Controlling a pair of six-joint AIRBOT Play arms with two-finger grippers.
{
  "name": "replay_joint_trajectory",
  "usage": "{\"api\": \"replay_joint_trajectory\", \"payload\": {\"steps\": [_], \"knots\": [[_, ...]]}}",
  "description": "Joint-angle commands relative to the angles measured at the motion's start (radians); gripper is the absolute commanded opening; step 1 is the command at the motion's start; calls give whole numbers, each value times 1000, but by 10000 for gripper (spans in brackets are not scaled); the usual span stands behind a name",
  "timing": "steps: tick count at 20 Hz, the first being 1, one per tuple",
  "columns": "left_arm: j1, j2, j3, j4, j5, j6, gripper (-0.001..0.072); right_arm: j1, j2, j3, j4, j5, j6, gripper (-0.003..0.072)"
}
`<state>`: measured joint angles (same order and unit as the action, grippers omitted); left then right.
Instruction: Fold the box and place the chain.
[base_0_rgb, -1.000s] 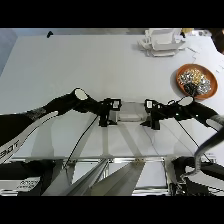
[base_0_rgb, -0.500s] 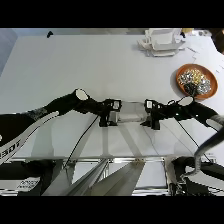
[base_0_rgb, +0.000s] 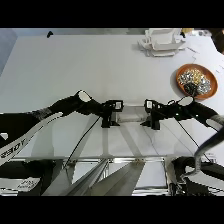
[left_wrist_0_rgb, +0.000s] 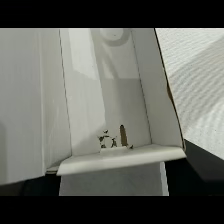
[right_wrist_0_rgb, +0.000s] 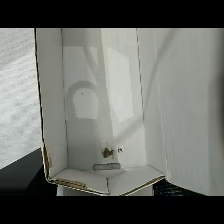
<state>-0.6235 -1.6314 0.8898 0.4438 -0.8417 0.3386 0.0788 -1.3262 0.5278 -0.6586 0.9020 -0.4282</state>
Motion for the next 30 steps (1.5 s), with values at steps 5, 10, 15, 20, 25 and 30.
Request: {"api": "replay_joint_trajectory", "payload": {"steps": [5, 10, 15, 20, 25, 30], "knots": [[-2, -1, -1, -2, 0, 1, 29, 0, 0, 0, 1, 0, 1, 380], [-2, -1, -1, -2, 0, 1, 30, 0, 0, 0, 1, 0, 1, 380], [-2, -1, -1, -2, 0, 1, 30, 0, 0, 0, 1, 0, 1, 380], [-2, -1, -1, -2, 0, 1, 30, 0, 0, 0, 1, 0, 1, 381], [-2, -1, -1, -2, 0, 1, 30, 0, 0, 0, 6, -3, 1, 380], [-2, -1, -1, -2, 0, 1, 30, 0, 14, 0, -38, -5, 50, 696]]}}
